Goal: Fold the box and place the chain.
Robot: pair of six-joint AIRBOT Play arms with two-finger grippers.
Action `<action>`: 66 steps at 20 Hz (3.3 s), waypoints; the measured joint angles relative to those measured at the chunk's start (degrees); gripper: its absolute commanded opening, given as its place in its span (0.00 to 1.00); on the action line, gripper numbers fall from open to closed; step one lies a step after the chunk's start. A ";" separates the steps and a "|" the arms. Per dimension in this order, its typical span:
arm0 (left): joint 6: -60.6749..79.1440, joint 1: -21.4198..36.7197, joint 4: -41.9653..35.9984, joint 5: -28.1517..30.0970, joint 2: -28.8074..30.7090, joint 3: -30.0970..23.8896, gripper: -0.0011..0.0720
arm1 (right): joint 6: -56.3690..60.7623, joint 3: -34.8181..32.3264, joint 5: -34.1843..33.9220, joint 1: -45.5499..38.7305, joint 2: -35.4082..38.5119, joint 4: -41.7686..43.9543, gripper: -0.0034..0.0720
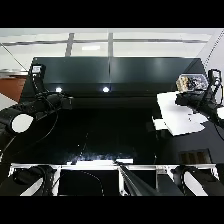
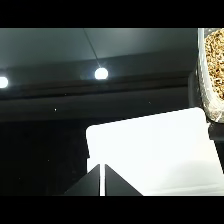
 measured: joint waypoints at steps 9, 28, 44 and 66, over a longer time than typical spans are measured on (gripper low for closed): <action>0.02 0.00 -0.02 0.00 0.00 -0.04 0.05 | 0.00 0.00 0.00 0.00 0.00 0.00 0.10; 0.02 -0.04 -0.02 -0.68 -1.36 -0.07 0.98 | 0.00 0.17 -1.11 0.00 0.00 -2.08 0.99; 0.11 -0.04 -0.83 -0.57 -1.36 -0.07 0.98 | 7.54 31.50 37.81 -46.69 -31.91 -14.36 0.98; 0.11 -0.04 -1.27 -0.35 -1.36 -0.07 0.98 | -3.85 42.60 67.52 -40.00 -54.21 -6.58 0.08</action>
